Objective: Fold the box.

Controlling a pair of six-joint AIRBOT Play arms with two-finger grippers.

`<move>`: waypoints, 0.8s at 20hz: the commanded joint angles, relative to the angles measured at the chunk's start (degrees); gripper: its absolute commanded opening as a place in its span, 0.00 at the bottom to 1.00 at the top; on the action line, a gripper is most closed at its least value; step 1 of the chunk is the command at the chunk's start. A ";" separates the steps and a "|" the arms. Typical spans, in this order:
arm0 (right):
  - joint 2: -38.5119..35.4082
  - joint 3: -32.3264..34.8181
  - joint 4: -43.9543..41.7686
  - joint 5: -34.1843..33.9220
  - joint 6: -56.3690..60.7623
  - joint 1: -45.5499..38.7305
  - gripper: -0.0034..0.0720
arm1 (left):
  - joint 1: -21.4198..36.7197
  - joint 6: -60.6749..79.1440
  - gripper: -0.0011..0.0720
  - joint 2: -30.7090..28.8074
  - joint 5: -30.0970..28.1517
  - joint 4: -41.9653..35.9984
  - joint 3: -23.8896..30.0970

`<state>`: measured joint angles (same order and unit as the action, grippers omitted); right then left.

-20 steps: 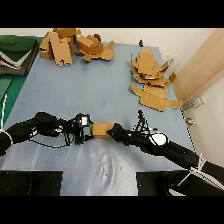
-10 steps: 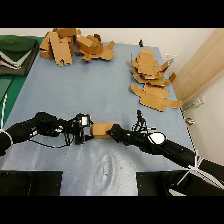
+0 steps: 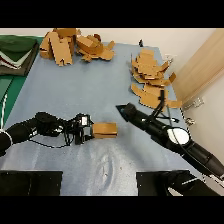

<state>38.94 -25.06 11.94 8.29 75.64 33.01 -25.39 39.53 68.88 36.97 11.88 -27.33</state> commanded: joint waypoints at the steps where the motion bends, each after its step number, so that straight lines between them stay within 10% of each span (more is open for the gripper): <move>1: -1.03 0.13 1.33 4.31 2.08 -2.40 0.05 | 0.02 0.02 0.64 -0.04 -0.17 -0.11 0.02; 8: 16.98 0.33 -5.68 0.48 3.85 13.27 0.05 | 0.02 0.02 0.64 -0.04 -0.13 -0.11 0.02; 16: 20.57 0.33 -7.19 -1.27 3.80 16.04 0.04 | 0.02 0.02 0.64 -0.04 -0.13 -0.09 0.02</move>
